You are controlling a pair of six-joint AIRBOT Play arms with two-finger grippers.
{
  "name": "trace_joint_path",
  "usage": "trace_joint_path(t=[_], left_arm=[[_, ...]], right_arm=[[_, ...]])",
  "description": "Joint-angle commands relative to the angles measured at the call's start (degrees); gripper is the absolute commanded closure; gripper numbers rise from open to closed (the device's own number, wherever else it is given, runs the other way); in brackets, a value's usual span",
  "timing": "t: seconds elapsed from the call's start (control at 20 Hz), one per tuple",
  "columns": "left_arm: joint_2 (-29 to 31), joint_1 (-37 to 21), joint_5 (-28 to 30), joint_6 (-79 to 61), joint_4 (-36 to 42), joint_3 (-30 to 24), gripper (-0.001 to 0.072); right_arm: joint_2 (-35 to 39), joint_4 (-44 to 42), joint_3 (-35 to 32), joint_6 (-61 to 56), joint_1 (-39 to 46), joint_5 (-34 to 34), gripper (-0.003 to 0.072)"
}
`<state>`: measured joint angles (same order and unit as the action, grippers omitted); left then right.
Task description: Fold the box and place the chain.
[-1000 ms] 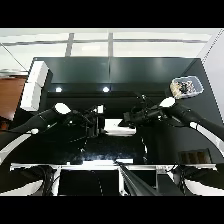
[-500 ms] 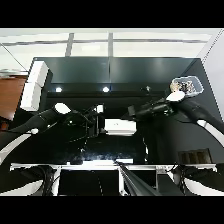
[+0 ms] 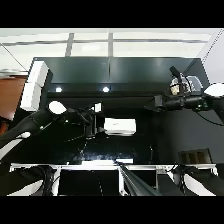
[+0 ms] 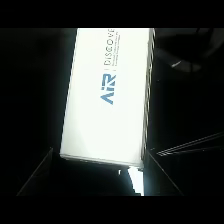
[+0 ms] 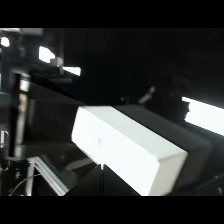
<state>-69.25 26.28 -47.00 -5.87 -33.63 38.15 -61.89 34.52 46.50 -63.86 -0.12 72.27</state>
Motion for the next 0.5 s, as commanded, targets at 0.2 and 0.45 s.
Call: trace_joint_path(t=[0.2, 0.45], left_arm=[[3.19, 5.81, 1.77, 12.74, -5.53, 3.50, 0.0004], [-5.27, 12.07, 2.97, 12.87, -5.51, 10.01, 0.0007]], right_arm=[[0.90, 2.19, 0.02, -0.42, 1.68, -0.59, 0.0667], [0.90, 2.27, 0.02, -0.42, 1.66, -0.66, 0.0667]])
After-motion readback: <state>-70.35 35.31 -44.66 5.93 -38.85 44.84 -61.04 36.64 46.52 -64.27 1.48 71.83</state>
